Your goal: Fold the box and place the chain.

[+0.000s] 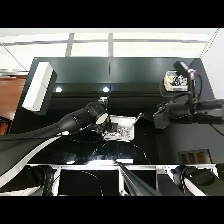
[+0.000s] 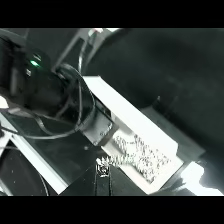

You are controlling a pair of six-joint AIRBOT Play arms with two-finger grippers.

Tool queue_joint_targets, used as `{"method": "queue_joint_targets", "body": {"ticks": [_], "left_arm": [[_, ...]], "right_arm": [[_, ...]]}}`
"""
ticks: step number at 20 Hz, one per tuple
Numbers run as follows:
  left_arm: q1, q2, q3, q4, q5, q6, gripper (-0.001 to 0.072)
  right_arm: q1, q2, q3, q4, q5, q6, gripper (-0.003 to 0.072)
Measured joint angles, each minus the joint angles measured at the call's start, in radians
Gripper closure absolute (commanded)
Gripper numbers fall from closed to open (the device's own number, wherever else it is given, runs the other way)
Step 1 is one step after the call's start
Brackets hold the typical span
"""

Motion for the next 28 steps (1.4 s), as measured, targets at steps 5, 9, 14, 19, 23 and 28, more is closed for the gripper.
{"method": "queue_joint_targets", "body": {"ticks": [5,9,14,19,23,28], "left_arm": [[0.0,0.0,0.0,0.0,0.0,0.0,0.0681],[0.0,0.0,0.0,0.0,0.0,0.0,0.0681],[0.0,0.0,0.0,-0.012,0.003,-0.001,0.0681],[0.0,0.0,-0.001,-0.022,0.026,0.003,0.0681],[0.0,0.001,0.008,-0.022,0.024,0.002,0.0146],[0.0,0.028,0.052,-0.012,-0.002,0.056,0.0002]], "right_arm": [[0.07,-0.049,-0.115,0.024,-0.113,0.011,0.0357],[0.066,-0.065,-0.137,-0.013,-0.154,0.015,0.0358],[-0.108,-0.053,-0.063,-0.183,-0.055,0.022,0.0359],[-0.217,-0.044,-0.037,-0.249,-0.018,0.01,0.0359],[-0.234,-0.042,-0.033,-0.26,-0.012,0.003,0.0358],[-0.24,-0.042,-0.032,-0.266,-0.009,0.003,0.0359]]}}
